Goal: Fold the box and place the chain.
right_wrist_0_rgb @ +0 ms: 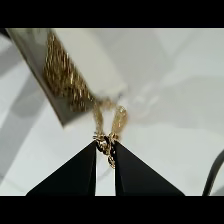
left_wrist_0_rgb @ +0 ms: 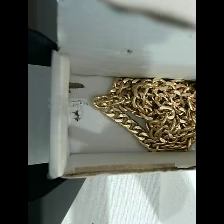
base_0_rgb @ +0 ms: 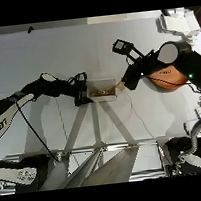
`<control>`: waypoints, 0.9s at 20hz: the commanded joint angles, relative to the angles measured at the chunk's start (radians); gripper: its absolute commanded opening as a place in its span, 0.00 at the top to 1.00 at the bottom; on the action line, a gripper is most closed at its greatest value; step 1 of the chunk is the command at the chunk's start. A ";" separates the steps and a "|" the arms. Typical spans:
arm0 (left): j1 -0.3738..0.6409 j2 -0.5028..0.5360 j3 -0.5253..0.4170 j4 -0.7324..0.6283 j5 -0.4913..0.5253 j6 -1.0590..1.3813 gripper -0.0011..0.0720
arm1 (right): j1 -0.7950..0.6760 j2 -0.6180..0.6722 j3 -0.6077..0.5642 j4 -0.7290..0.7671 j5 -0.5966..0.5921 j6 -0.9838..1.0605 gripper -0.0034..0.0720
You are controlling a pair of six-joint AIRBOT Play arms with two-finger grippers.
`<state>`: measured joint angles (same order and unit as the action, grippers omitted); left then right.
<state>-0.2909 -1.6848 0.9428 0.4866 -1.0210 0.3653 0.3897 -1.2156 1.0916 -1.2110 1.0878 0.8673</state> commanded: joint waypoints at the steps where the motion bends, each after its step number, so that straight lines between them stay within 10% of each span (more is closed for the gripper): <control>1: 0.000 0.000 0.000 0.000 0.000 0.000 0.73 | 0.001 0.001 0.001 -0.008 0.053 0.026 0.95; 12: 0.000 0.000 0.000 0.000 0.000 0.000 0.73 | 0.001 -0.004 0.001 0.606 -0.131 -0.170 0.95; 18: 0.000 0.000 0.000 0.000 0.000 0.000 0.73 | 0.001 -0.051 0.001 0.600 -0.142 -0.169 0.95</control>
